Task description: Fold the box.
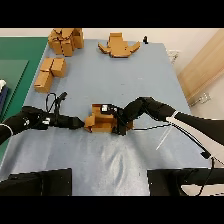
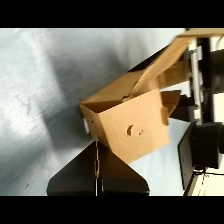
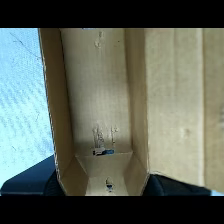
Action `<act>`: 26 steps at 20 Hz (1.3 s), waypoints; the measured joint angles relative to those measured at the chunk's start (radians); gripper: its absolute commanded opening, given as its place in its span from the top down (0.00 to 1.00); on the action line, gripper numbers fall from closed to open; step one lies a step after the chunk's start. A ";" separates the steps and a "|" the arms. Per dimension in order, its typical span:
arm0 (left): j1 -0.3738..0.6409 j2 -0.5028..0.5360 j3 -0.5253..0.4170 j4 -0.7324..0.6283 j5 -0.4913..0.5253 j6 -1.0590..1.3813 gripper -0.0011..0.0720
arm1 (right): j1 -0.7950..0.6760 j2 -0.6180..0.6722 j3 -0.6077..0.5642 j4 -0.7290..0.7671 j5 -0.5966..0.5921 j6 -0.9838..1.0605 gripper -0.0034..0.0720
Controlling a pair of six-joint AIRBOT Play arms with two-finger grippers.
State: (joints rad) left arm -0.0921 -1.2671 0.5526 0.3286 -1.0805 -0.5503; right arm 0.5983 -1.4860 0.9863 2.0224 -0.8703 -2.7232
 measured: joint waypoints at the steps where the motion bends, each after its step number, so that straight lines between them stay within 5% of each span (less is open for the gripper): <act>1: 0.000 -0.001 0.000 -0.023 -0.006 0.026 0.93 | 0.000 0.000 0.000 0.000 0.000 0.000 0.28; 2: 0.000 -0.001 0.000 -0.043 -0.010 0.047 0.68 | 0.000 0.000 0.000 0.000 0.000 0.000 0.28; 3: 0.000 -0.002 0.001 -0.069 -0.010 0.067 0.61 | 0.000 0.000 0.000 0.000 0.000 0.000 0.28; 10: -0.016 -0.003 0.001 -0.176 0.003 0.133 0.60 | 0.000 0.000 0.000 -0.001 0.001 0.000 0.28; 12: -0.042 -0.004 0.002 -0.176 -0.003 0.140 0.30 | 0.000 0.000 0.000 -0.002 0.001 0.000 0.28; 18: -0.143 -0.004 0.056 -0.077 0.021 0.056 0.31 | 0.000 0.000 0.000 -0.003 0.001 -0.003 0.28; 26: -0.270 -0.004 0.241 0.328 0.043 -0.454 0.31 | 0.000 0.000 0.000 -0.003 0.001 0.000 0.28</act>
State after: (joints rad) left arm -0.3622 -1.2709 0.7937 0.6567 -1.0370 -1.0039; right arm 0.5983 -1.4860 0.9867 2.0197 -0.8692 -2.7235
